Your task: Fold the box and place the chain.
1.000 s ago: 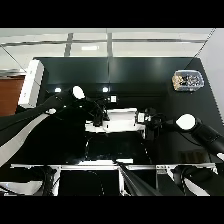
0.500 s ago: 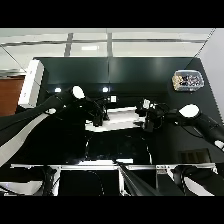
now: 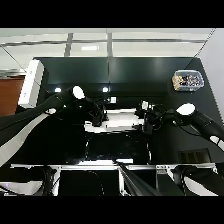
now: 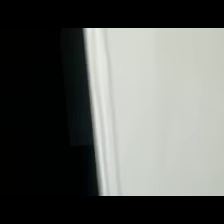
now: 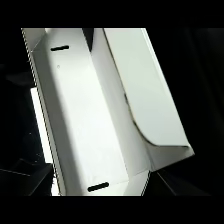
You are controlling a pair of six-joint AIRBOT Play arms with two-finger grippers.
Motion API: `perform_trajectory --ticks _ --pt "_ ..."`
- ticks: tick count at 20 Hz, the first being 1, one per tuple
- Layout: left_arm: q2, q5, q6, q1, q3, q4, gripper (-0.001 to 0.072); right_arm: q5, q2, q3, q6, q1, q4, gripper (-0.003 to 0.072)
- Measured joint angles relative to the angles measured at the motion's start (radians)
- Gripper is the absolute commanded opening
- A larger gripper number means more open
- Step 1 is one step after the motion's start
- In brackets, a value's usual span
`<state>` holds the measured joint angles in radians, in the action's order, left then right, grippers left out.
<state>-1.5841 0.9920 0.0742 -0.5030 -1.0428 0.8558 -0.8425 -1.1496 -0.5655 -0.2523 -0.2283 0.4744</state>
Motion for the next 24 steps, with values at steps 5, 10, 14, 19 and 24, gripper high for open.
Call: perform_trajectory --ticks 5,10,14,19,24 --pt "0.000 0.024 0.000 0.000 0.000 0.004 0.0027 -0.004 -0.044 0.001 -0.031 -0.039 0.013 0.0691" --pt "0.000 0.037 0.000 0.000 0.000 0.003 0.0027 0.007 -0.073 0.001 -0.059 -0.051 0.047 0.0690" --pt "0.000 0.037 0.000 0.000 0.000 0.003 0.0027 0.018 -0.091 0.001 -0.074 -0.054 0.056 0.0690" --pt "0.000 0.038 0.000 0.000 0.000 0.003 0.0028 0.022 -0.109 0.001 -0.081 -0.056 0.070 0.0689" --pt "0.000 0.039 0.000 0.000 0.000 0.003 0.0027 0.038 -0.126 0.001 -0.078 -0.076 0.090 0.0689"
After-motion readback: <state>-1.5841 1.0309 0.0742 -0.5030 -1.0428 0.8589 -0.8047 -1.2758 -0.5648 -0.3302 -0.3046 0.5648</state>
